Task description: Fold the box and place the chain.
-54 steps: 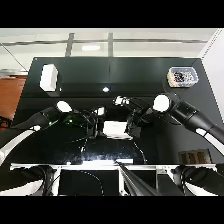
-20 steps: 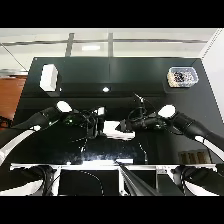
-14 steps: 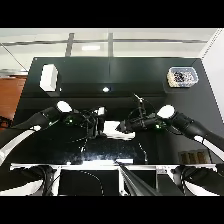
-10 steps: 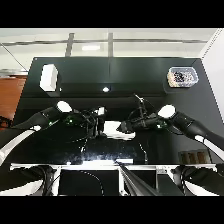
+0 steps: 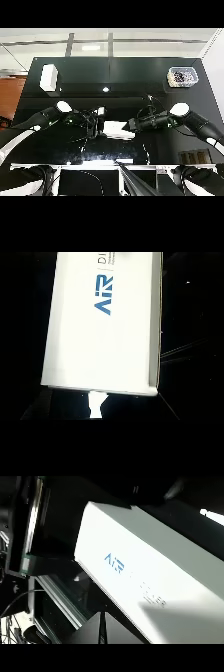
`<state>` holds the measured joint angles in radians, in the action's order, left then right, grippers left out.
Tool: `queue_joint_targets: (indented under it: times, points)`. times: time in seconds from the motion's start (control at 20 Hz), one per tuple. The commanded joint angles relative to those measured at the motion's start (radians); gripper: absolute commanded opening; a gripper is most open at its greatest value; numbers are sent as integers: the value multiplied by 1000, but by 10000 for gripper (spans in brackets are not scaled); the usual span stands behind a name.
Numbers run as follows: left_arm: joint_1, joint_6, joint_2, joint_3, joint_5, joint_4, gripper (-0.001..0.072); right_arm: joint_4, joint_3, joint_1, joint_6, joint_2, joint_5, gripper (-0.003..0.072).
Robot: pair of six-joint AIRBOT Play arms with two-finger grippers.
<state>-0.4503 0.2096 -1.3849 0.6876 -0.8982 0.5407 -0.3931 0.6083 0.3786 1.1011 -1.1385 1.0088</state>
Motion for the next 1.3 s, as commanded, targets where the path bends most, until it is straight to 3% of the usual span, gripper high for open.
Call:
queue_joint_targets:
  times: [0.0, 0.2, 0.95, 1.25]
  points:
    - [0, 0, 0, 0, 1, 0, 408, -1, -56, -3, 3, 6, -26, 42]
    - [0, 0, 0, 0, 1, 0, 409, -5, -87, -3, 2, 6, -102, 42]
    - [0, 0, 0, 0, 1, 0, 409, -61, -87, 0, 2, -38, -122, 43]
    - [0, 0, 0, 0, 1, 0, 409, -19, -61, -7, -25, -17, -40, 43]
